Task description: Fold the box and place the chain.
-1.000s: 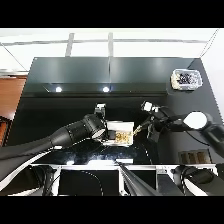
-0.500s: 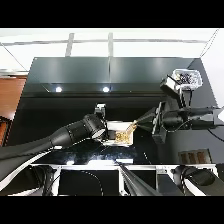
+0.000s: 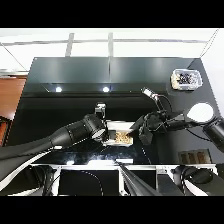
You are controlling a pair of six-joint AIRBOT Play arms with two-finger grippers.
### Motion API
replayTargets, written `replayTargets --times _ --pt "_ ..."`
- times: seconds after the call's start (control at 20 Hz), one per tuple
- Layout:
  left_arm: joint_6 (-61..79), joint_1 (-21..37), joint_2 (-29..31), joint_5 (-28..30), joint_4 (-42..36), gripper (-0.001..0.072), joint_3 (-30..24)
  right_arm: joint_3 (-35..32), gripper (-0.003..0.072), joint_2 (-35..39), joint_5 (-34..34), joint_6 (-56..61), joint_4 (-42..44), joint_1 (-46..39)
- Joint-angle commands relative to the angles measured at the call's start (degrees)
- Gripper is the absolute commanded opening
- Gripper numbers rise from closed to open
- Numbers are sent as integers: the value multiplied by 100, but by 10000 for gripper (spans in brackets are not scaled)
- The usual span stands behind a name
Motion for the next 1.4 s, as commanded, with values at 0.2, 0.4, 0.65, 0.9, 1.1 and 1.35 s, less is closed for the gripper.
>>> replayTargets --times 0.2,0.4,0.65,0.9,1.1,1.35 --pt "-267 7 0 52 -2 142 94 463 570 -55 1163 195 -140 -826" --pt "254 7 31 -487 0 507 614 680 570 -55 1615 208 -136 -1519" --pt "2398 7 981 -1611 142 507 820 686 571 -55 1923 208 -138 -2009" --pt "3541 199 2653 -2387 942 505 243 686 571 -55 1878 203 -149 -2037" --pt "4612 2168 3893 -1419 144 500 -1193 686 571 -55 1878 205 -149 -2037" --pt "11530 4712 4079 72 -6247 488 -3097 686 571 -55 1882 205 -149 -2037"
